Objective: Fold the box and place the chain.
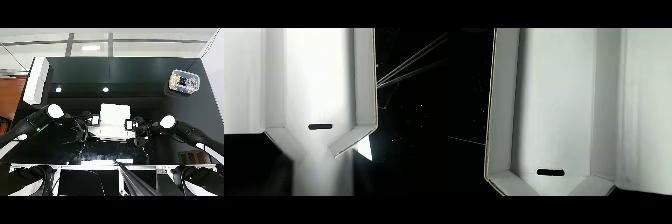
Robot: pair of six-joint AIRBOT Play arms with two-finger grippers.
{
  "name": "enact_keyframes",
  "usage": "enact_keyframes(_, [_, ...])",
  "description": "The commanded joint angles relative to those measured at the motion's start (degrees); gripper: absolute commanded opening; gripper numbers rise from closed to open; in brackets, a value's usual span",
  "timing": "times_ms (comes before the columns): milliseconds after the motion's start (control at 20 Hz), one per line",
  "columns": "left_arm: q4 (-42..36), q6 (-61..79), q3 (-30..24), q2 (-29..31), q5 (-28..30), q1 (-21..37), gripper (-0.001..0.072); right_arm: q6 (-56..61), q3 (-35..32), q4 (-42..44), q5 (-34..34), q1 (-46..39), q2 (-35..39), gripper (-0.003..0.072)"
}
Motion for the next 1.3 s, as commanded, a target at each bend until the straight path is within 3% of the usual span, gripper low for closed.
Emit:
enact_keyframes(0, [-0.94, 0.15, -0.02, -0.66, 0.48, -1.31, 0.0285, 0.00, -0.02, 0.00, 0.02, 0.00, -0.04, 0.0129])
enact_keyframes(550, [-2.45, 0.13, -0.02, -0.68, 0.85, -1.31, 0.0274, -0.02, -0.02, 0.02, 0.02, 0.00, -0.04, 0.0130])
enact_keyframes(750, [-4.63, 0.13, -0.02, -1.64, 3.98, -3.04, 0.0273, 0.00, -0.02, 0.02, 0.00, 0.00, -0.04, 0.0130])
enact_keyframes(800, [-5.05, 0.11, -0.02, -1.84, 4.00, -4.02, 0.0259, 0.00, -0.02, 0.02, 0.02, 0.00, -0.04, 0.0130])
enact_keyframes(850, [-5.62, 0.09, -0.02, -1.97, 4.00, -4.94, 0.0165, 0.00, -0.02, 0.02, 0.00, 0.00, -0.04, 0.0130])
enact_keyframes(900, [-5.92, -0.22, -0.02, -2.03, 4.59, -5.79, 0.0143, 0.00, -0.02, 0.02, 0.00, 0.00, -0.04, 0.0130])
enact_keyframes(1000, [-5.97, -5.66, -0.02, -2.01, 7.54, -6.97, 0.0143, 0.00, -0.02, 0.02, 0.00, 0.00, -0.04, 0.0130])
enact_keyframes(1200, [-4.96, -7.72, -0.02, -2.01, 7.65, -7.02, 0.0144, 0.00, -0.02, 0.02, 0.00, 0.00, -0.04, 0.0130])
enact_keyframes(1250, [-4.98, -7.72, -0.02, -2.01, 7.67, -7.02, 0.0192, 0.00, -0.02, 0.02, 0.00, 0.00, -0.04, 0.0130])
